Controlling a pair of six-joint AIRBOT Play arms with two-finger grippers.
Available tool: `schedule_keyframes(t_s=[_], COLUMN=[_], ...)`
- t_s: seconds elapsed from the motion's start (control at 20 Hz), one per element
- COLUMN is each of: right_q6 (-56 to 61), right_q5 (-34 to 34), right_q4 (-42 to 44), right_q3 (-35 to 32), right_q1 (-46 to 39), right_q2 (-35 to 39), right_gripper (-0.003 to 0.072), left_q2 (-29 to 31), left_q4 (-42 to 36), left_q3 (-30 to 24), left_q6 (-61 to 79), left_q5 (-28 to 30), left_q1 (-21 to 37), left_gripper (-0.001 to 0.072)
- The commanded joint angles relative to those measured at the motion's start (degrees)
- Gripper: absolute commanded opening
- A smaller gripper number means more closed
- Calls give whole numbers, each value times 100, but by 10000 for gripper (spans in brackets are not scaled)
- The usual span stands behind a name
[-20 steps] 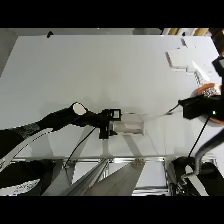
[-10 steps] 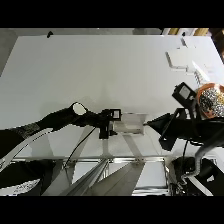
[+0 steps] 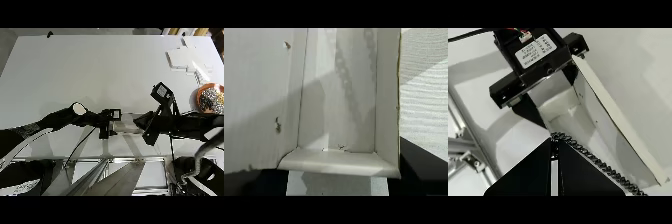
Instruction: Fold the box and place the chain.
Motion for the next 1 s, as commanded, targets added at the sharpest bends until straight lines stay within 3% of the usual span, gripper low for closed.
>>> schedule_keyframes(t_s=[0.0,0.3,0.45,0.55,0.6,0.75,0.95], right_q6=[-120,-664,-688,-815,-992,-1998,-3652], right_q5=[-254,-562,-699,-710,-595,203,1296], right_q4=[55,120,107,15,-22,-136,-734], right_q3=[-116,-356,-354,-348,-348,-348,-348], right_q1=[52,413,564,557,557,326,-715], right_q2=[-426,-1528,-1694,-1650,-1569,-973,-144], right_gripper=[18,18,31,171,203,200,200], left_q2=[4,4,4,4,4,4,4], left_q4=[2,2,2,2,2,2,2], left_q3=[2,4,4,2,2,4,4], left_q6=[2,2,2,2,2,2,2], left_q5=[2,2,2,0,0,0,2], left_q1=[2,2,2,2,2,2,2], left_gripper=[393,393,393,393,393,393,393])
